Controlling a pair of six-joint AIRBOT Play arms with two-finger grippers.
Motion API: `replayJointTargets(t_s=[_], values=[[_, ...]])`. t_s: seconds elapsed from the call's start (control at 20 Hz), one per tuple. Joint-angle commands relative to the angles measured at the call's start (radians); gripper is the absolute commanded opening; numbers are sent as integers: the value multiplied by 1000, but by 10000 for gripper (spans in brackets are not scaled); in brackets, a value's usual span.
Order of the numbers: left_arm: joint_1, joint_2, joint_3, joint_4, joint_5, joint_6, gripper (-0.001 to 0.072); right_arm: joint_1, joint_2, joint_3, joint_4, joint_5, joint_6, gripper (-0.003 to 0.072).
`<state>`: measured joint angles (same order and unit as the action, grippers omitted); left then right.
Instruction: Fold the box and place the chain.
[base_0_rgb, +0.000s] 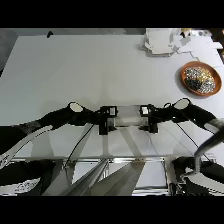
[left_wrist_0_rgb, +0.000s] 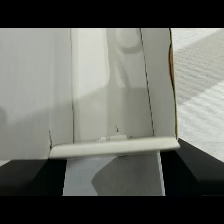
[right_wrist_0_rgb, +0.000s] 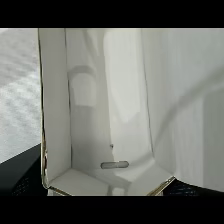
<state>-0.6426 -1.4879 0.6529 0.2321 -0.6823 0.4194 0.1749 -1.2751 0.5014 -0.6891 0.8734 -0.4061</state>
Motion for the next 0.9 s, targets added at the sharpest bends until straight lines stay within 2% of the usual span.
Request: replayJointTargets(t_s=[0.0, 0.25, 0.5, 0.6, 0.65, 0.7, 0.75, 0.85], values=[[1, 1, 0, 4, -3, 3, 136, -1, 29, 1, -42, 3, 76, 706], [0, 1, 0, 4, -3, 3, 136, -12, 144, 2, -249, 34, 263, 705], [0, 1, 0, 4, -3, 3, 136, -100, 296, 2, -282, 177, 387, 667], [0, 1, 0, 4, -3, 3, 136, -109, 366, 2, -251, 208, 418, 548], [0, 1, 0, 4, -3, 3, 136, -108, 399, 2, -195, 216, 418, 432], [0, 1, 0, 4, -3, 3, 136, -108, 420, 2, -110, 216, 417, 244], [0, 1, 0, 4, -3, 3, 136, -108, 428, 1, -3, 218, 401, 15], [0, 1, 0, 4, -3, 3, 136, -100, 425, 1, 157, 186, 333, 19]])
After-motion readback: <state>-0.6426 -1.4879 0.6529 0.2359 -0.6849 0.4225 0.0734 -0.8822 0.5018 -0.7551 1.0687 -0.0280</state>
